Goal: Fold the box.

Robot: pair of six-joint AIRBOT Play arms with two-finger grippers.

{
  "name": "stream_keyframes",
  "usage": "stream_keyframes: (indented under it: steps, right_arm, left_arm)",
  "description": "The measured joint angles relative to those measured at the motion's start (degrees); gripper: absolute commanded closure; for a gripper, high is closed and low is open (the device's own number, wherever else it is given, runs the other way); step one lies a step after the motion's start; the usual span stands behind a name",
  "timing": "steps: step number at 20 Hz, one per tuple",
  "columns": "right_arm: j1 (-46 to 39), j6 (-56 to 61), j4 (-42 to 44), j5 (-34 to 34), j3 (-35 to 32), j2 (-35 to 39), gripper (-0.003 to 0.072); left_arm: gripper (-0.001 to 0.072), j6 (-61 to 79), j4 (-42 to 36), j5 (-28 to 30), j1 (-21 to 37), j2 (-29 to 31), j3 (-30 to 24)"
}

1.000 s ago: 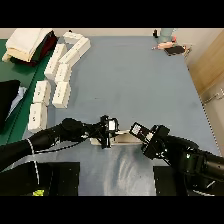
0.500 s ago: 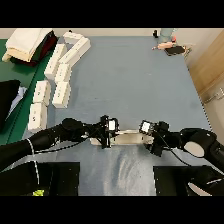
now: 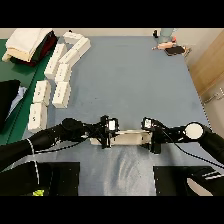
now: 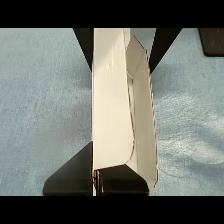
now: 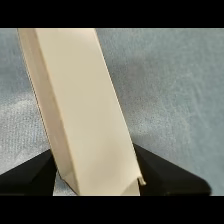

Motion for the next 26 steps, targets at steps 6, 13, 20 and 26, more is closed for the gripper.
stream_keyframes:
  steps: [6,13,20,26]
  right_arm:
    - [-0.5,0.3,0.5,-0.9,0.0,-0.4,-0.0027]
    - [-0.7,-0.9,1.7,-0.2,0.0,-1.9,-0.0018]
    - [-6.4,-13.7,9.7,2.8,0.0,-7.8,-0.0018]
    - [-8.3,-20.2,12.2,3.8,0.0,-11.5,-0.0018]
  left_arm:
    - [0.0697,0.0,0.0,0.0,0.0,0.0,0.0]
    - [0.0697,0.0,0.0,0.0,0.0,0.0,0.0]
    - [0.0697,0.0,0.0,0.0,0.0,0.0,0.0]
    - [0.0697,0.0,0.0,0.0,0.0,0.0,0.0]
